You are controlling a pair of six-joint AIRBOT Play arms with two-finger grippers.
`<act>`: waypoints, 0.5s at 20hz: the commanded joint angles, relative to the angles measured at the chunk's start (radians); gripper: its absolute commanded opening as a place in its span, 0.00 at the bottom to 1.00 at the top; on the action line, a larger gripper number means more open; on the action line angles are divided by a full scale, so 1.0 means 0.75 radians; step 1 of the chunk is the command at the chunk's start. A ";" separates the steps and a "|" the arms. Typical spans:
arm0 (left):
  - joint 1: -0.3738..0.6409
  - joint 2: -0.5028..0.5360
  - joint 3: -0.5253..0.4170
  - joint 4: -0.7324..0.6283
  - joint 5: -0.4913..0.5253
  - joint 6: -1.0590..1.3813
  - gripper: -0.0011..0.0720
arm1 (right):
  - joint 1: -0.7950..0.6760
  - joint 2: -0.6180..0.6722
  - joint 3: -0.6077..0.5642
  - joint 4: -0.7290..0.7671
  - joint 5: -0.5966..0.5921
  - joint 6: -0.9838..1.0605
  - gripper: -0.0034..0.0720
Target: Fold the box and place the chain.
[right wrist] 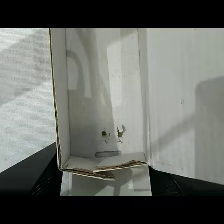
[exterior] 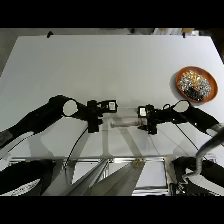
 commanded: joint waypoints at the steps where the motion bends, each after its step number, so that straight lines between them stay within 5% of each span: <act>1: -0.001 -0.081 -0.016 -0.089 0.110 0.197 0.39 | 0.000 0.000 0.001 0.001 0.001 0.001 0.59; 10: -0.001 -0.127 -0.016 -0.094 0.189 0.201 0.39 | -0.001 0.000 0.001 0.001 0.000 0.001 0.59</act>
